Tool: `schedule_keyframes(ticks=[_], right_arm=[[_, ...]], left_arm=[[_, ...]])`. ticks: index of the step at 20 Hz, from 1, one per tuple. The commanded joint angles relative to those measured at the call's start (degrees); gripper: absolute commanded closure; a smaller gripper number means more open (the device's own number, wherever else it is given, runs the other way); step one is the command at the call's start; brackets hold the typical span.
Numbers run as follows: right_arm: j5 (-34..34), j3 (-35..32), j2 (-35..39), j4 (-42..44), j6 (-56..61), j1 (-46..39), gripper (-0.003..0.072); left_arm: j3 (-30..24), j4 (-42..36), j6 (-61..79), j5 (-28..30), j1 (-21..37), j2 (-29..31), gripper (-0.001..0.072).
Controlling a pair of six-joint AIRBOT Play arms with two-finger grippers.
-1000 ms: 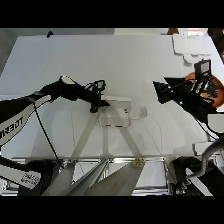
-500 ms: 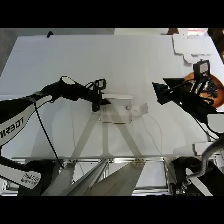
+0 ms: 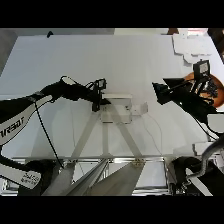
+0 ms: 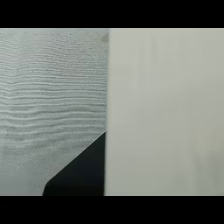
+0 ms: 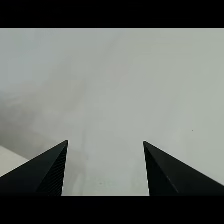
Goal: Fold the box and place the chain.
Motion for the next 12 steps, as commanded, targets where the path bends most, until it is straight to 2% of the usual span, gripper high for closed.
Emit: schedule_keyframes(ticks=[1, 12], right_arm=[[0.0, 0.0, 0.0, 0.0, 0.0, 0.0, 0.0191], [0.0, 0.0, 0.0, 0.0, 0.0, 0.0, 0.0191]], left_arm=[[0.0, 0.8, -0.1, 0.1, 0.0, 0.0, 0.0702], [0.0, 3.6, 0.0, 0.1, 0.0, 0.0, 0.0702]])
